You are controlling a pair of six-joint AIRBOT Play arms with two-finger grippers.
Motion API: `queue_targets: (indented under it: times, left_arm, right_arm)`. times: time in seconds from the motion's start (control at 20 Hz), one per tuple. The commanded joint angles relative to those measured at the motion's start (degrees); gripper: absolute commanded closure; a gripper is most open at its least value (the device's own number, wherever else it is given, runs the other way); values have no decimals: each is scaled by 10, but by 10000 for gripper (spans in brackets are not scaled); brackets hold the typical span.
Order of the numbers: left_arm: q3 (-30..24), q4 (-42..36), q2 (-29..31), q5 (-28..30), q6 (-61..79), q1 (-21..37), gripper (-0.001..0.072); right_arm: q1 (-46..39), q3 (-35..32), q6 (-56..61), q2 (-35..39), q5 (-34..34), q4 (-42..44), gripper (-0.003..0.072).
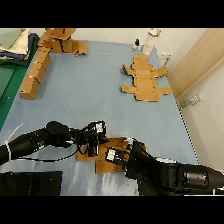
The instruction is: Fold the box.
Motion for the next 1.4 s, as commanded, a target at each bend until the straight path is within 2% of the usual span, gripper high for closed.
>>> queue_targets:
  times: [0.0, 0.45, 0.65, 0.8, 1.05, 1.35]
  left_arm:
    - [1, 0, 0, 54, 0, 1, 697]
    - [34, 2, 26, 117, 32, 1, 697]
    - [36, 3, 23, 102, 38, 1, 697]
    - [36, 3, 18, 66, 51, 1, 697]
    - [34, 2, -12, 42, 51, 1, 698]
    - [34, 5, -19, 66, 55, 3, 697]
  right_arm:
    - [0, 0, 19, 1, -7, -32, 164]
    - [0, 0, 159, 1, -65, -194, 163]
    - [0, 0, 212, 1, -100, -229, 164]
    - [0, 0, 225, 1, -105, -238, 164]
    - [0, 0, 226, 2, -105, -238, 164]
    - [0, 0, 226, 1, -106, -238, 164]
